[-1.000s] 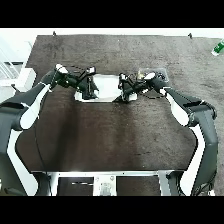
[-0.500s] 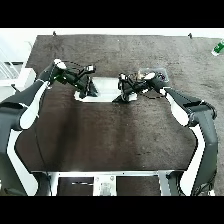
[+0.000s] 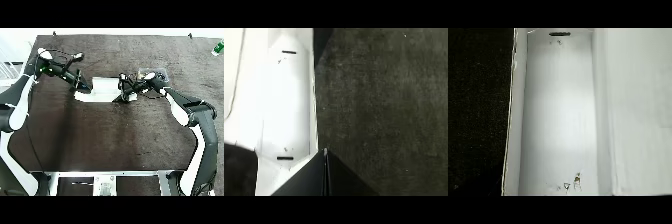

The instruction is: Fold the box and place the chain.

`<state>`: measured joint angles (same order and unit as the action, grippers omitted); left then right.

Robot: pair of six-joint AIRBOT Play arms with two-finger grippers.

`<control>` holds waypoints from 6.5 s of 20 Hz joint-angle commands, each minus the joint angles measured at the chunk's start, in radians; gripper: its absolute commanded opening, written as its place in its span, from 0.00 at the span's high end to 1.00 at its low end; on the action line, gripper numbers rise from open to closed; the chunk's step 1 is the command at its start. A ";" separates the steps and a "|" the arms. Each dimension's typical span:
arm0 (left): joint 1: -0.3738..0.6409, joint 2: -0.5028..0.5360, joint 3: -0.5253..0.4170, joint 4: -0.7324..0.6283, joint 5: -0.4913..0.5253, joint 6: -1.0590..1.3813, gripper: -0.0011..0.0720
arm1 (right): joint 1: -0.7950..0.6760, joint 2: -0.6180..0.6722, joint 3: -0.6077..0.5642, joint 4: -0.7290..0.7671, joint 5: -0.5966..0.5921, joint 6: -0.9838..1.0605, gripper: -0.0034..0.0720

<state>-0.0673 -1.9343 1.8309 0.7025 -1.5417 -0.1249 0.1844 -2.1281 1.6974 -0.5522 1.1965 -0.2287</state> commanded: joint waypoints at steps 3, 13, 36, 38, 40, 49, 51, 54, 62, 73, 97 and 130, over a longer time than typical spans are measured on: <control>0.096 0.011 -0.064 -0.090 0.066 -0.224 0.97 | 0.000 0.000 0.000 0.000 0.001 0.000 0.39; 0.172 0.257 -0.492 -0.023 0.477 -0.651 0.97 | 0.000 0.000 0.000 0.000 0.001 0.000 0.39; 0.233 0.209 -0.643 -0.150 0.534 -0.978 0.97 | 0.000 0.000 0.000 0.000 0.001 0.000 0.39; 0.233 0.190 -0.642 -0.177 0.523 -0.978 0.97 | 0.000 0.000 0.000 0.000 0.001 0.000 0.39; 0.233 0.171 -0.640 -0.202 0.517 -0.976 0.97 | 0.000 0.000 0.000 0.000 0.001 0.000 0.39; 0.155 0.089 -0.633 -0.300 0.512 -0.948 0.97 | 0.000 0.000 0.000 0.000 0.001 0.000 0.39; 0.138 0.079 -0.633 -0.321 0.509 -0.938 0.97 | 0.000 0.000 0.000 0.000 0.001 0.000 0.39; 0.135 0.080 -0.598 -0.359 0.482 -0.891 0.96 | 0.000 0.000 0.000 0.000 0.001 0.000 0.39; 0.132 0.082 -0.539 -0.428 0.407 -0.860 0.74 | 0.000 0.000 0.000 0.000 0.001 0.000 0.39; 0.156 0.082 -0.540 -0.260 0.488 -0.919 0.76 | 0.000 0.000 0.000 0.000 0.001 0.000 0.39; 0.037 0.044 -0.540 -0.233 0.573 -0.983 0.96 | 0.000 0.000 0.000 0.000 0.001 0.000 0.39; 0.044 0.060 -0.470 -0.417 0.407 -0.897 0.50 | 0.000 0.000 0.000 0.000 0.001 0.000 0.39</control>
<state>-0.0143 -1.8748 1.3392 0.2607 -1.1400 -0.9977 0.1844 -2.1281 1.6974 -0.5526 1.1973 -0.2291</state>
